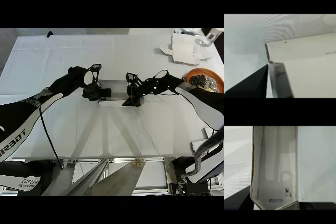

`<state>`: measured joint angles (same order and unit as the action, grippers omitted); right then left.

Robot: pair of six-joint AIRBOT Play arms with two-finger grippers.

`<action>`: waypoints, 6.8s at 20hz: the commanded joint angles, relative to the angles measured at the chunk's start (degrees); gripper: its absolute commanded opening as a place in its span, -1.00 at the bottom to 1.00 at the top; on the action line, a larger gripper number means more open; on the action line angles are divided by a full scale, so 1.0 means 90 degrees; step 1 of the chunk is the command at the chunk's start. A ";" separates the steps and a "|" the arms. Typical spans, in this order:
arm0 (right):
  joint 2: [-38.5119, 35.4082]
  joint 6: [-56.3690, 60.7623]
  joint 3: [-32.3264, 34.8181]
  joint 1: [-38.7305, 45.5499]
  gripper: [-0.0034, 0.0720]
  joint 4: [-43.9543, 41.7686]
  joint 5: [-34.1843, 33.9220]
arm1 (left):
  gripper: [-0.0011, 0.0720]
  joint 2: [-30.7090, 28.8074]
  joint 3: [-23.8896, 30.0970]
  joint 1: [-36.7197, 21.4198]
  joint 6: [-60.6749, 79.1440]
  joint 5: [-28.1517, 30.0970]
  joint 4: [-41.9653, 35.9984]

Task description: Fold the box and place the chain.

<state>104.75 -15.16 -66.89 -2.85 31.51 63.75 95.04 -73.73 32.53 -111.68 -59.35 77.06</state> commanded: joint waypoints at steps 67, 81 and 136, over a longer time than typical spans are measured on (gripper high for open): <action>0.0002 0.0012 0.0000 0.0000 -0.02 0.0017 0.0032 | -0.55 0.0372 0.1855 -0.2174 1.5387 0.0002 -0.5746; 0.0002 0.0010 0.0000 0.0000 -0.02 0.0017 0.0032 | -0.55 0.0372 0.1855 -0.2176 1.5382 0.0000 -0.5746; -0.0797 0.3871 -0.0002 -0.0872 -0.89 0.0984 -0.3009 | -0.55 0.0372 0.1855 -0.2176 1.5382 0.0000 -0.5746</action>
<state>97.82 19.59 -66.89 -10.63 39.77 34.22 98.39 -57.01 12.97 26.70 -59.31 25.28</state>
